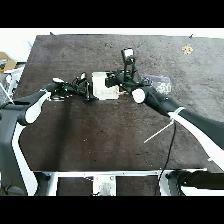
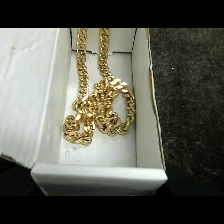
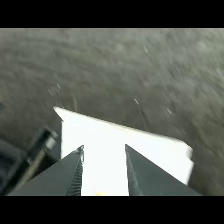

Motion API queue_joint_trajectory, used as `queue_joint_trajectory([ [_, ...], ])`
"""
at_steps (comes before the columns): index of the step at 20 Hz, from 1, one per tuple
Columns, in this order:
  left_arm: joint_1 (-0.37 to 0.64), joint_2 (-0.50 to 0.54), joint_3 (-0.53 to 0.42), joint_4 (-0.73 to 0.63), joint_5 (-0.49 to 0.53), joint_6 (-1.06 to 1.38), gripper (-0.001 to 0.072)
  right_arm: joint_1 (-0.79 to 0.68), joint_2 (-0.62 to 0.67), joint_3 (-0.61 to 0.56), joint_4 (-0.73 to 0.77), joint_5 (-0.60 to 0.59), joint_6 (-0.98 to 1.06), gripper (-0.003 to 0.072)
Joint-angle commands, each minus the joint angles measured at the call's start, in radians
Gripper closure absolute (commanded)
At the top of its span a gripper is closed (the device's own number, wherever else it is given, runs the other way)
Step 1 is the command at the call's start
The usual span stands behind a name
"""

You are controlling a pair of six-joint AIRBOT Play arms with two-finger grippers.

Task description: Fold the box and place the chain.

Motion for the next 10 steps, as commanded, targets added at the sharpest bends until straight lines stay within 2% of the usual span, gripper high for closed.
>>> queue_joint_trajectory([
  [1,0.001,0.0,0.0,0.0,0.0,0.0,0.0424,-0.106,0.084,-0.001,0.001,0.307,0.024,0.0381],
  [3,0.001,0.0,0.0,0.0,0.0,0.0,0.0424,-0.214,0.094,-0.013,0.001,0.42,0.105,0.0381],
  [6,0.001,0.0,0.0,0.0,0.0,0.0,0.0424,-0.359,0.083,-0.093,0.002,0.418,0.198,0.0382],
  [10,0.001,0.0,0.0,0.0,0.0,0.0,0.0424,-0.42,-0.016,-0.122,0.047,0.397,0.213,0.0381],
])
